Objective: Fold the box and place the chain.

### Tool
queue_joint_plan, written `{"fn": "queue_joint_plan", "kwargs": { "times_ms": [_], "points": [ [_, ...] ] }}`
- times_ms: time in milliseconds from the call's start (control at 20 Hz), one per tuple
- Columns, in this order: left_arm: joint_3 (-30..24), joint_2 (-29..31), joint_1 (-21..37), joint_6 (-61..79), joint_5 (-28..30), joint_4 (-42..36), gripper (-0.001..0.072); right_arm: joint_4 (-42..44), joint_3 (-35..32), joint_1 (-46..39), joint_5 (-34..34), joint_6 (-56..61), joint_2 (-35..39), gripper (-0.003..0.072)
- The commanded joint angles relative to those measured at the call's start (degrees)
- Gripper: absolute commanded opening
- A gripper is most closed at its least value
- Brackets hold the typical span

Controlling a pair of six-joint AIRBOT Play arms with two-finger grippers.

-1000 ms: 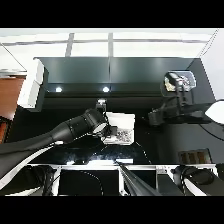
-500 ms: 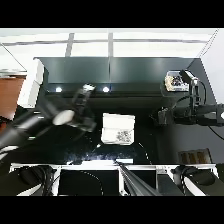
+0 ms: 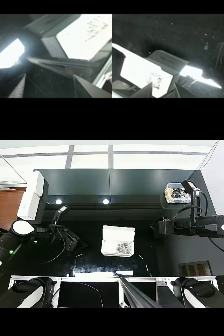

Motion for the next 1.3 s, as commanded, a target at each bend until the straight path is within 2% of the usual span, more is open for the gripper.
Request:
{"fn": "queue_joint_plan", "kwargs": {
  "times_ms": [0,50,150,250,300,400,600,700,1250],
  "points": [
    [-3.04,-4.72,-1.95,40.48,1.01,-9.33,0.0712,-0.35,0.07,-0.02,-0.37,0.81,0.00,0.0328],
    [-3.04,-5.86,-4.42,47.69,2.10,-9.29,0.0712,-0.37,0.07,-0.02,-0.39,0.81,0.00,0.0328],
    [-3.02,-7.58,-10.01,56.50,8.50,-9.51,0.0711,-0.37,0.07,-0.02,-0.42,0.81,0.00,0.0327],
    [-2.27,-10.16,-14.97,57.83,13.70,-10.32,0.0709,-0.35,0.07,-0.02,-0.66,0.81,0.00,0.0328],
    [-1.18,-11.21,-16.48,54.12,14.67,-7.21,0.0708,-0.35,0.07,-0.02,-1.03,0.81,0.00,0.0328],
    [0.57,-13.03,-17.25,50.82,14.84,-5.77,0.0708,-0.35,0.07,-0.02,-2.27,0.81,0.00,0.0328],
    [3.65,-15.85,-17.27,50.03,13.92,-11.87,0.0708,-0.33,0.07,-0.02,-3.85,0.81,0.00,0.0328],
    [5.16,-17.38,-17.44,48.98,12.57,-10.86,0.0708,-0.33,0.07,0.00,-3.80,0.81,0.00,0.0327],
    [5.53,-17.70,-19.76,48.50,12.55,-7.78,0.0707,-0.33,0.07,0.00,-0.66,0.81,0.00,0.0327]
  ]
}}
